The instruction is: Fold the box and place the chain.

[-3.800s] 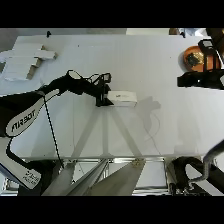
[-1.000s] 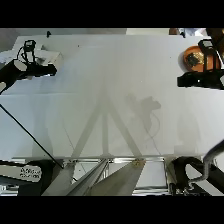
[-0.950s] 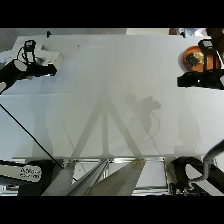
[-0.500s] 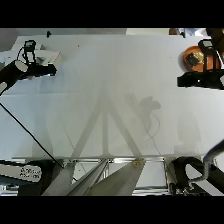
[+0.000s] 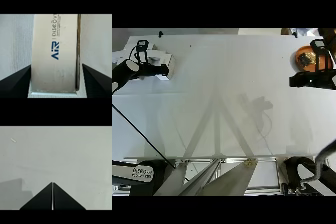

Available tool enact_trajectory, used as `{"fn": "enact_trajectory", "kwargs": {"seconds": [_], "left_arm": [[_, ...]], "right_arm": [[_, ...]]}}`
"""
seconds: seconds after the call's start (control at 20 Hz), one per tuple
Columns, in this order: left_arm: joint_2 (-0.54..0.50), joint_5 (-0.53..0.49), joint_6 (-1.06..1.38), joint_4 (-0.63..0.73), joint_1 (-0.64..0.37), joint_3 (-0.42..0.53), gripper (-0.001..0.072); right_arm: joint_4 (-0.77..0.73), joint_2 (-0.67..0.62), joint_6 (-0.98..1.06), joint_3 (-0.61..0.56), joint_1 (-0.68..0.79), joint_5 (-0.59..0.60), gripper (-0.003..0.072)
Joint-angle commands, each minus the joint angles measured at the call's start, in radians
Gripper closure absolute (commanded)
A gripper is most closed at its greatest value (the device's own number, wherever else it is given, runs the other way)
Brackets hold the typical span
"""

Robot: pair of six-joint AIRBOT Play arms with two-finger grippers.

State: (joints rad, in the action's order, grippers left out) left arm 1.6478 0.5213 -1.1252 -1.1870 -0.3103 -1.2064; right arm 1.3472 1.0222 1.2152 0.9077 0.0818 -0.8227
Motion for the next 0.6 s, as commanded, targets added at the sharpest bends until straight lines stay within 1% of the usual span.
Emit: {"fn": "enact_trajectory", "kwargs": {"seconds": [0.0,0.1,0.2,0.35,0.55], "left_arm": [[-0.049,0.045,0.037,0.000,0.001,-0.001,0.0009],[-0.100,0.094,0.169,0.002,0.008,-0.001,0.0010],[-0.159,0.138,0.244,0.002,0.025,0.000,0.0010],[-0.242,0.155,0.254,0.005,0.064,-0.001,0.0010],[-0.320,0.161,0.254,0.018,0.139,0.000,0.0010]], "right_arm": [[0.000,-0.001,0.000,0.001,0.001,0.000,0.0676],[0.000,-0.001,0.000,0.001,0.000,0.000,0.0676],[0.000,-0.001,0.000,0.001,0.000,0.000,0.0676],[0.000,-0.001,0.000,0.001,0.000,0.000,0.0676],[0.000,-0.001,0.000,0.001,0.000,0.000,0.0676]]}}
